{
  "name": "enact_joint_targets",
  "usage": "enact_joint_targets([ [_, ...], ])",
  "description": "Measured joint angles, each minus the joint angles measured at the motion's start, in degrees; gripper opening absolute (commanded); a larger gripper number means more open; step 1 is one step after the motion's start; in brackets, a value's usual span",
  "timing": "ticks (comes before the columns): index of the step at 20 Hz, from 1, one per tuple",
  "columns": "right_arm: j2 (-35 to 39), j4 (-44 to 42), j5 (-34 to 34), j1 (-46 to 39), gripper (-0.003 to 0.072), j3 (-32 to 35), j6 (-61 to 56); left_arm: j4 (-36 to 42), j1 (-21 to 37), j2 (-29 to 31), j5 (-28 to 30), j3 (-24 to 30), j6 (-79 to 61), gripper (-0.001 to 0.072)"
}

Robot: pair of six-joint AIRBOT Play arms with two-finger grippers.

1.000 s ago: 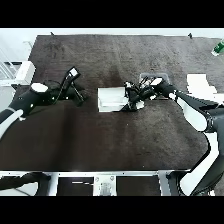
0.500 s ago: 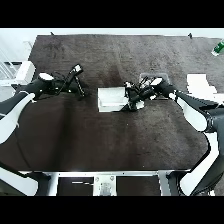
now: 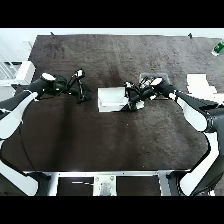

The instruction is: Fold the box and place the chain.

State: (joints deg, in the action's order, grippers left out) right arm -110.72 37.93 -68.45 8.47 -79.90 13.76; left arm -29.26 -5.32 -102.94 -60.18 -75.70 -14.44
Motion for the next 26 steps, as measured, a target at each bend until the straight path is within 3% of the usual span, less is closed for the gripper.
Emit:
enact_joint_targets([
  [4, 0.00, 0.00, 0.02, 0.00, 0.0539, 0.00, 0.00, -0.76, 0.02, -2.10, -2.60, -0.28, -3.41, 0.0550],
  [5, 0.00, 0.02, 0.02, 0.00, 0.0539, 0.00, 0.00, -0.87, 0.00, -2.51, -2.93, -0.46, -4.04, 0.0591],
  [6, 0.00, 0.02, 0.00, 0.00, 0.0539, 0.00, 0.00, -0.87, -0.02, -2.86, -3.34, -0.59, -4.68, 0.0686],
  [9, 0.00, 0.02, 0.02, 0.00, 0.0539, 0.00, 0.00, 0.07, -0.07, -3.41, -5.42, -0.81, -7.30, 0.0715],
  [17, 0.00, 0.02, 0.00, 0.00, 0.0539, 0.00, 0.00, 1.22, -0.37, -3.69, -9.44, -0.87, -11.61, 0.0720],
  [26, -0.02, 0.02, 0.02, 0.00, 0.0539, 0.00, -0.02, -1.11, -4.11, -3.69, -3.72, -0.87, -5.55, 0.0720],
])
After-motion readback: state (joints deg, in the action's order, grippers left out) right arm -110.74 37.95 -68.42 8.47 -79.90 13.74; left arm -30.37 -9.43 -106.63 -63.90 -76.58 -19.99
